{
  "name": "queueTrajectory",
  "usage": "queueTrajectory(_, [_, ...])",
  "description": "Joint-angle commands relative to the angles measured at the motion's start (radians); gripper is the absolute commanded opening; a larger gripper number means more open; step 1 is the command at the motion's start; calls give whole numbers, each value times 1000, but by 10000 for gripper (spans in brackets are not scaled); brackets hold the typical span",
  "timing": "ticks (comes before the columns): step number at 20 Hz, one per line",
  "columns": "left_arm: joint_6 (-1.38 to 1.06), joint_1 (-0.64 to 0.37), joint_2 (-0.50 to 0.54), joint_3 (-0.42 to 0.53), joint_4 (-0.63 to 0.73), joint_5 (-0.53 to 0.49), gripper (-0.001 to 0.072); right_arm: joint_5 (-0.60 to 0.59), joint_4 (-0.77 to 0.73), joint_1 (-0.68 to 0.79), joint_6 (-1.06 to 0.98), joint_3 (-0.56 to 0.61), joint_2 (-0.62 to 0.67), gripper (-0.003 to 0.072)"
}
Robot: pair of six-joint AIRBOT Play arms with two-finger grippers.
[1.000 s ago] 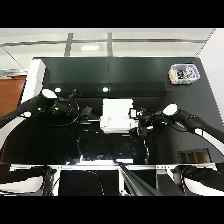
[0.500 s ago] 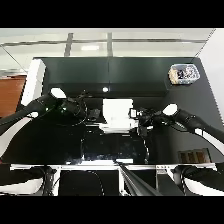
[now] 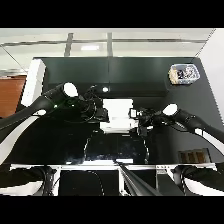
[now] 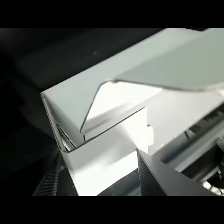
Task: Fold the box and place the chain.
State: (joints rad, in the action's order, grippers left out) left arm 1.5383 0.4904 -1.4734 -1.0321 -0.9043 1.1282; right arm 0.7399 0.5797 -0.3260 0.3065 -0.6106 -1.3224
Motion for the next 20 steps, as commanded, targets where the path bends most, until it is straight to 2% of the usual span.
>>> queueTrajectory(1, [128, 57, -1, -19, -65, -64, 534, 0, 0, -1, 0, 0, -1, 474])
queueTrajectory(4, [164, 79, -2, -19, -68, -100, 529, 0, 0, -1, 0, 0, -1, 474])
queueTrajectory(5, [179, 84, -2, -19, -72, -103, 484, 0, 0, -1, 0, 0, -1, 474])
queueTrajectory(6, [200, 86, -2, -19, -88, -105, 473, 0, 0, -1, 0, 0, -1, 474])
queueTrajectory(16, [537, 197, -37, -44, -429, -101, 473, 0, 0, -1, 0, 0, -1, 474])
queueTrajectory(20, [672, 217, -40, -44, -533, -59, 473, 0, 0, -1, 0, 0, -1, 474])
